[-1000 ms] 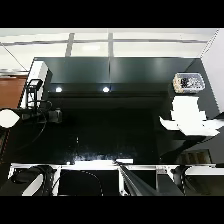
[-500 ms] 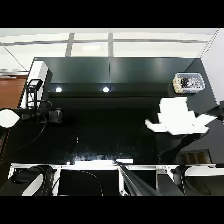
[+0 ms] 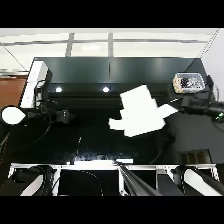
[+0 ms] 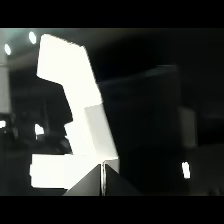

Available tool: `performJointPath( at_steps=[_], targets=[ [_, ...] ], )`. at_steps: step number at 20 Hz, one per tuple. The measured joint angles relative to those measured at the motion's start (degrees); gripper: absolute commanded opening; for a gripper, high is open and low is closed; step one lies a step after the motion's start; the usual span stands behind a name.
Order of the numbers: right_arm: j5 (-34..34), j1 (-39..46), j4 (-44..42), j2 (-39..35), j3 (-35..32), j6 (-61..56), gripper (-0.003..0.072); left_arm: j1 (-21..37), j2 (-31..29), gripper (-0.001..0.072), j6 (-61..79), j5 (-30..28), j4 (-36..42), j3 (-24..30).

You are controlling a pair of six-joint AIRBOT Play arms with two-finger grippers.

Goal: Fold the box and place the chain.

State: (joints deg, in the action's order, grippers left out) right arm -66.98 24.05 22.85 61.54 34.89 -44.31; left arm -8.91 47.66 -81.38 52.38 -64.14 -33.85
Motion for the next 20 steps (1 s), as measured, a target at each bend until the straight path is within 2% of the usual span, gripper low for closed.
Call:
performJointPath(
  at_steps=[2, 4, 8, 10, 14, 17, 18, 19, 20],
  targets=[
    [6.75, -5.60, -3.93, -7.32, -6.95, 0.87, 0.0014, -3.06, 2.25, 0.0711, 0.20, -1.95, 3.72, 0.00],
    [11.30, -10.12, -6.14, -12.52, -11.69, 1.31, 0.0014, -5.92, 5.60, 0.0711, 2.89, -3.93, 11.74, 0.00],
    [15.23, -15.78, -8.07, -16.85, -15.65, 1.77, 0.0014, -7.74, 15.32, 0.0711, 13.97, -5.99, 31.63, -0.22],
    [15.56, -17.62, -8.44, -17.64, -16.37, 1.88, 0.0014, -7.58, 20.96, 0.0711, 19.91, -5.38, 38.69, -1.33],
    [16.06, -19.93, -8.81, -18.23, -16.94, 1.92, 0.0014, -7.58, 32.33, 0.0711, 26.82, -0.61, 45.03, -6.16],
    [16.02, -20.46, -8.83, -18.40, -17.07, 1.92, 0.0014, -7.58, 39.56, 0.0711, 31.95, 6.08, 47.17, -10.45],
    [16.00, -20.57, -8.85, -18.43, -17.07, 1.92, 0.0014, -7.58, 41.72, 0.0695, 33.81, 8.74, 47.54, -11.78],
    [15.89, -20.68, -8.90, -18.45, -17.11, 1.92, 0.0014, -7.58, 43.60, 0.0624, 35.36, 11.30, 47.91, -12.96],
    [15.87, -20.70, -8.85, -18.45, -17.11, 1.92, 0.0014, -7.58, 45.09, 0.0618, 36.46, 12.96, 48.06, -13.94]
  ],
)
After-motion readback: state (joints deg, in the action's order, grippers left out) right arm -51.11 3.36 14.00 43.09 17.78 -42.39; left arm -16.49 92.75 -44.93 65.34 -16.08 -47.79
